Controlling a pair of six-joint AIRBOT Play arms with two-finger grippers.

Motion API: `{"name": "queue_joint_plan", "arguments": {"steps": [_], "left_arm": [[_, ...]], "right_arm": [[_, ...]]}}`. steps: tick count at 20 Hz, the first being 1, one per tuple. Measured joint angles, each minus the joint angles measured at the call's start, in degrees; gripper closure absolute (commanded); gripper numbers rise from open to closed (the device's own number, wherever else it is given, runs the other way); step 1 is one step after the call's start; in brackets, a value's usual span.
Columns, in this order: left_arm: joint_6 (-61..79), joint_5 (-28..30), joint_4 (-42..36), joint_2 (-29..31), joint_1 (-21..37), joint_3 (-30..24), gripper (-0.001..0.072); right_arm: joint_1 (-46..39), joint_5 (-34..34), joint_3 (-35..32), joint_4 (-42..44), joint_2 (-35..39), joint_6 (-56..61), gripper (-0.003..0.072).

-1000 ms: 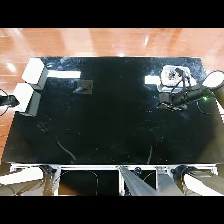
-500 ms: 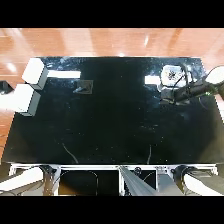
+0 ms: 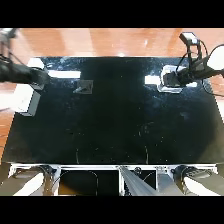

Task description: Fold the box and place the chain.

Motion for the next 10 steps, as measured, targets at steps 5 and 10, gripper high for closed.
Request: {"name": "queue_joint_plan", "arguments": {"steps": [5, 10], "left_arm": [[-12.83, -2.45, 10.21, 1.66, -14.23, -8.66, 0.0689], [-16.5, -3.98, 13.0, 1.75, -17.86, -12.63, 0.0689]], "right_arm": [[-1.97, -2.36, -13.73, -3.21, 3.56, 6.45, 0.0651], [-2.75, -1.9, -19.19, -4.66, 4.74, 8.57, 0.0651]]}}
